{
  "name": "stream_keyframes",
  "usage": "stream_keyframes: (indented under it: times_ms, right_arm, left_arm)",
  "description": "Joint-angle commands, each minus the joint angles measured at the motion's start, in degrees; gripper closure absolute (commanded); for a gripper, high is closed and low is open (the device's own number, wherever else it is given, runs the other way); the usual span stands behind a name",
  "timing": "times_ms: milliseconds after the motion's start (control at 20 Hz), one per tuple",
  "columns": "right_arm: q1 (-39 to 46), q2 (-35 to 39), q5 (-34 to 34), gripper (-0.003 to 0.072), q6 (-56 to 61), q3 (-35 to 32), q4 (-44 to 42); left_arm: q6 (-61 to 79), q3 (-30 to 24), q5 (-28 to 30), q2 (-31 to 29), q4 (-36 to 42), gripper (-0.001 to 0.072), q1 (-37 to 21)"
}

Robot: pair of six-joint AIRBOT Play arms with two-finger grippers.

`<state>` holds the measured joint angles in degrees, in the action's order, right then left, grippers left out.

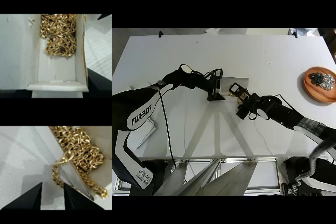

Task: Fold the box and place the chain.

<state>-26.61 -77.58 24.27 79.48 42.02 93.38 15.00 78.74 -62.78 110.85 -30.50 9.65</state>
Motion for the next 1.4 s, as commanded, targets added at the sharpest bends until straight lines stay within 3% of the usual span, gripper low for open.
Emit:
stream_keyframes:
  times_ms: [0, 150, 250, 400, 550, 800, 1050, 1350]
  right_arm:
    - [0.92, -1.73, -3.39, 0.0394, 0.17, 0.11, -0.87]
    - [1.05, -1.84, -3.65, 0.0475, 0.15, 0.17, -0.85]
    - [1.03, -1.84, -2.99, 0.057, 0.15, 0.17, -0.87]
    - [1.03, -1.84, 1.09, 0.0598, 0.09, 0.17, -0.85]
    - [0.98, -1.84, 3.8, 0.0672, -0.04, 0.17, -1.09]
    - [-0.2, 0.46, 5.53, 0.068, -0.04, 0.28, -2.78]
    - [-0.81, 9.35, 4.39, 0.0679, -0.07, 1.33, -2.43]
    - [-0.59, 14.27, -9.44, 0.0678, -0.07, 3.78, 0.72]
  left_arm:
    - [0.0, -0.02, 0.0, 0.04, 0.0, 0.0491, -0.02]
    - [0.0, -0.02, 0.0, 0.04, 0.0, 0.0491, -0.02]
    - [0.0, -0.02, 0.0, 0.04, 0.0, 0.0491, -0.02]
    - [0.0, -0.02, 0.0, 0.04, 0.0, 0.0491, -0.02]
    - [0.0, -0.02, 0.0, 0.04, 0.0, 0.0491, -0.02]
    - [0.0, -0.02, 0.02, 0.04, -0.02, 0.0491, -0.02]
    - [0.0, -0.02, 0.0, 0.04, 0.0, 0.0491, -0.02]
    - [0.0, -0.02, 0.0, 0.04, 0.0, 0.0491, -0.02]
